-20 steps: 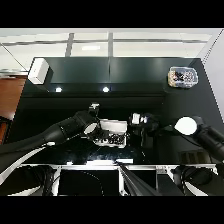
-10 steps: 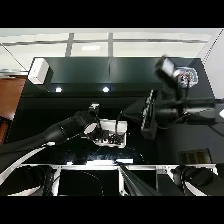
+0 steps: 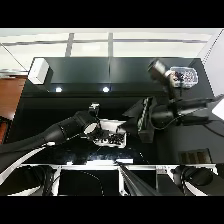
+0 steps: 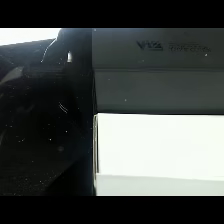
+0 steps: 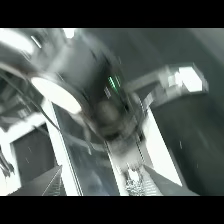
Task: Fold the box and place the chain.
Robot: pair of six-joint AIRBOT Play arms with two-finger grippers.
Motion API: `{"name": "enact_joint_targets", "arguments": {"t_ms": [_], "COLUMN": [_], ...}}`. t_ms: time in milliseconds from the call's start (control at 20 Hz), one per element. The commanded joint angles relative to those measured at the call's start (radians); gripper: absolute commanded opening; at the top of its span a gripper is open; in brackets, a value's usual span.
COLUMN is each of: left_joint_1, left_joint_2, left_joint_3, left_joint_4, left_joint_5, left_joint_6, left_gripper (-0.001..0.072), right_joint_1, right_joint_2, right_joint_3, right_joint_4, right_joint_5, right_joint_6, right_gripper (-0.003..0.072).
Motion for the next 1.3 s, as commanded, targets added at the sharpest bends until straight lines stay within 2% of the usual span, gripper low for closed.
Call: {"name": "enact_joint_targets", "arguments": {"t_ms": [0, 100, 200, 350, 400, 500, 600, 850, 900, 950, 1250], "left_joint_1": [0.0, 0.0, 0.0, 0.002, 0.002, 0.002, 0.002, 0.002, 0.002, 0.002, 0.002], "left_joint_2": [-0.001, -0.001, -0.001, -0.001, -0.001, -0.001, -0.001, -0.001, -0.001, -0.001, -0.001], "left_joint_3": [-0.001, -0.001, -0.001, -0.001, -0.001, -0.001, -0.001, -0.001, -0.001, -0.001, -0.001], "left_joint_4": [0.0, 0.0, 0.0, 0.003, 0.003, 0.003, 0.003, 0.0, 0.0, 0.0, 0.0], "left_joint_5": [0.0, 0.0, -0.001, 0.0, 0.0, 0.001, 0.0, 0.0, 0.0, 0.0, 0.0], "left_joint_6": [0.0, 0.0, 0.0, 0.0, 0.0, 0.0, 0.0, 0.0, 0.0, 0.0, 0.0], "left_gripper": [0.0032, 0.0032, 0.0032, 0.0032, 0.0032, 0.0032, 0.0032, 0.0032, 0.0032, 0.0032, 0.0032], "right_joint_1": [-0.035, -0.106, -0.16, -0.147, -0.129, -0.093, -0.068, -0.016, -0.016, -0.016, -0.016], "right_joint_2": [-0.01, -0.01, -0.01, -0.012, -0.013, -0.03, -0.099, -0.226, -0.235, -0.243, -0.298], "right_joint_3": [-0.052, -0.066, -0.163, -0.388, -0.443, -0.505, -0.51, -0.51, -0.51, -0.51, -0.51], "right_joint_4": [-0.176, -0.315, -0.369, -0.344, -0.346, -0.324, -0.224, 0.102, 0.117, 0.118, 0.119], "right_joint_5": [0.027, 0.066, 0.005, -0.282, -0.37, -0.471, -0.463, -0.468, -0.469, -0.469, -0.512], "right_joint_6": [0.015, 0.013, -0.058, -0.177, -0.227, -0.346, -0.482, -0.968, -1.019, -1.039, -1.046], "right_gripper": [0.0577, 0.0576, 0.0576, 0.0581, 0.072, 0.072, 0.0713, 0.0712, 0.0701, 0.0553, 0.0536]}}
